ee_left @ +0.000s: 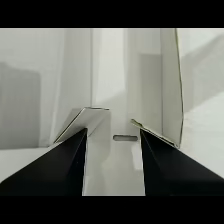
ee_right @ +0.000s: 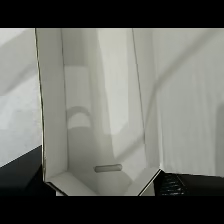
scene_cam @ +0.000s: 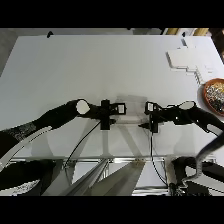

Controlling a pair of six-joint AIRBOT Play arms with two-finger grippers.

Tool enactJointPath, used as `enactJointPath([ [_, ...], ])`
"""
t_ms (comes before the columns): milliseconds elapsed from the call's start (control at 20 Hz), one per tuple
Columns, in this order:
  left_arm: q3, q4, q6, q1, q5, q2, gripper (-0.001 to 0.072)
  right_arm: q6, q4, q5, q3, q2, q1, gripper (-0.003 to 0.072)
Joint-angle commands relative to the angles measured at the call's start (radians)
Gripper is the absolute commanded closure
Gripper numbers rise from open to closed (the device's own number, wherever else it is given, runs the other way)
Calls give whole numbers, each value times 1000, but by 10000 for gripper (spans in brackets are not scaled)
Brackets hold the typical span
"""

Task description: Fold the box and place the chain.

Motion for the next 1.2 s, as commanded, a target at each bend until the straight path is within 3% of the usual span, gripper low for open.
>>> enactJointPath([
  [0,49,40,-113,18,-54,-7,320,-2,-3,6,1,0,1,246],
  [500,65,69,-102,-29,-140,-39,317,-2,-3,6,1,0,1,246],
  [600,65,69,-102,-41,-153,-39,252,-2,-3,6,1,0,1,246],
  [700,65,69,-103,-46,-154,-39,251,-2,-3,6,1,0,1,246],
  [1000,65,70,-113,-49,-155,-43,146,-2,-3,6,1,0,1,246],
  [1150,65,109,-198,-44,-169,-29,165,-2,-3,6,1,0,1,246],
])
